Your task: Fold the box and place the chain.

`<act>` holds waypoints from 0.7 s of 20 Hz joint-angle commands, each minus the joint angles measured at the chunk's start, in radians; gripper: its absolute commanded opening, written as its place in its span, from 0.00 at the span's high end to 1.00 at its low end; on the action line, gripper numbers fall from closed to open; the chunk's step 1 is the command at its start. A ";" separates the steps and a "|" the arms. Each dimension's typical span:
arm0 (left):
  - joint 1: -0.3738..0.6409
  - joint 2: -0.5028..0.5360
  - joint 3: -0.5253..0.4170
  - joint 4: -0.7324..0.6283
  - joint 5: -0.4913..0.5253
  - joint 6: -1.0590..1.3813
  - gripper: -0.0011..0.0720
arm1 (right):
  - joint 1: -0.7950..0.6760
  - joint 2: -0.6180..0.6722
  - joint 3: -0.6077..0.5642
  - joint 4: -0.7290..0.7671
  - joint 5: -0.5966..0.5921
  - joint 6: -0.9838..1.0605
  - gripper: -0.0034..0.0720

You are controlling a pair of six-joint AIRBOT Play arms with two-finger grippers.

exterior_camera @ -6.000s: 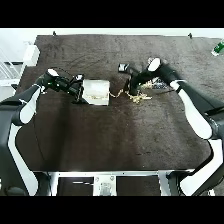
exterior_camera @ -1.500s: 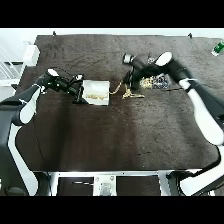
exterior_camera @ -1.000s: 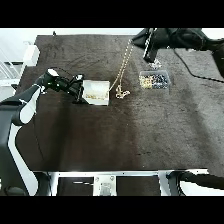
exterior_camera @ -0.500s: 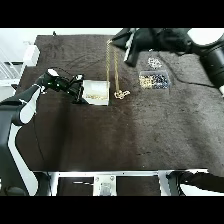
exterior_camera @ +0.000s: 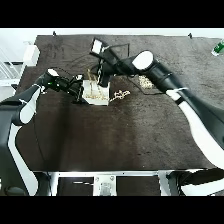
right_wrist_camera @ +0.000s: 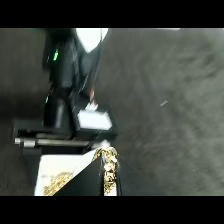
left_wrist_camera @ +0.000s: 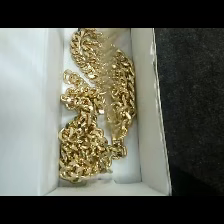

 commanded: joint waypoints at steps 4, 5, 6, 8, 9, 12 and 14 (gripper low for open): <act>0.000 0.000 0.001 0.000 0.000 0.000 0.22 | -0.005 -0.172 -0.013 -0.037 -0.016 0.016 0.35; 0.000 0.000 0.001 0.000 0.000 0.000 0.23 | -0.021 -0.163 -0.013 -0.046 0.004 0.038 0.21; 0.000 0.000 0.001 0.000 0.000 0.000 0.22 | -0.046 -0.140 -0.013 -0.046 0.043 0.040 0.21; 0.000 0.000 0.001 0.000 0.000 0.000 0.22 | -0.112 -0.083 -0.013 -0.047 0.143 0.039 0.21; 0.000 0.000 0.001 0.000 0.000 0.000 0.23 | -0.151 -0.061 -0.013 -0.060 0.198 0.040 0.21; 0.000 0.000 0.001 0.000 0.000 0.000 0.23 | -0.267 -0.064 -0.019 -0.074 0.332 0.040 0.22; 0.000 0.000 0.001 0.000 0.000 0.000 0.23 | -0.307 -0.100 -0.022 -0.106 0.349 0.039 0.36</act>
